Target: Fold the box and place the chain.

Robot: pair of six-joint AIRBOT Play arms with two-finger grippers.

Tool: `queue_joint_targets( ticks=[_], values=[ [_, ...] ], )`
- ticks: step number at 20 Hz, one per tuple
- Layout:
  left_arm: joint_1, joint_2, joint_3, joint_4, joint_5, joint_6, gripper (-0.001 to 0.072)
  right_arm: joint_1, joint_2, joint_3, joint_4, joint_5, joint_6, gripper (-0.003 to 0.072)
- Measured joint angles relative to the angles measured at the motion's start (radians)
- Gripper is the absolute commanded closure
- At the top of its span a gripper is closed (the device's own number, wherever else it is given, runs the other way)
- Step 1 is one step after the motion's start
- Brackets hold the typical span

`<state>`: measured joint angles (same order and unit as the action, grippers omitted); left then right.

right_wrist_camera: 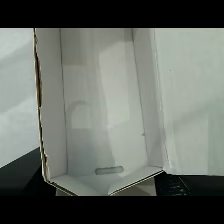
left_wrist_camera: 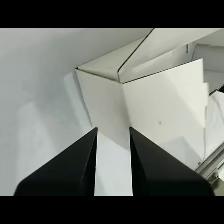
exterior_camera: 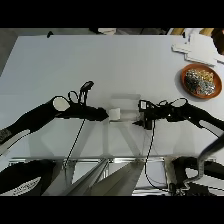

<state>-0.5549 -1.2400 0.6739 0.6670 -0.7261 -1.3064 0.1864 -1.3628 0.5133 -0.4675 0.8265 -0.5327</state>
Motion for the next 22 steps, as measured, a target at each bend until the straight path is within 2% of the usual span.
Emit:
queue_joint_targets(
  ticks=[2, 11, 22],
  values=[
    [-0.007, -0.009, 0.018, 0.006, 0.001, -0.004, 0.0409, 0.0, 0.0, 0.0, 0.0, 0.0, 0.0, 0.0391],
    [-0.038, -0.051, 0.092, 0.117, -0.011, -0.112, 0.0409, 0.0, 0.0, 0.0, 0.0, 0.0, 0.0, 0.0391],
    [-0.137, -0.171, 0.296, 0.433, -0.174, -0.46, 0.0416, 0.0, 0.0, 0.0, 0.0, 0.0, 0.0, 0.0391]
  ],
)
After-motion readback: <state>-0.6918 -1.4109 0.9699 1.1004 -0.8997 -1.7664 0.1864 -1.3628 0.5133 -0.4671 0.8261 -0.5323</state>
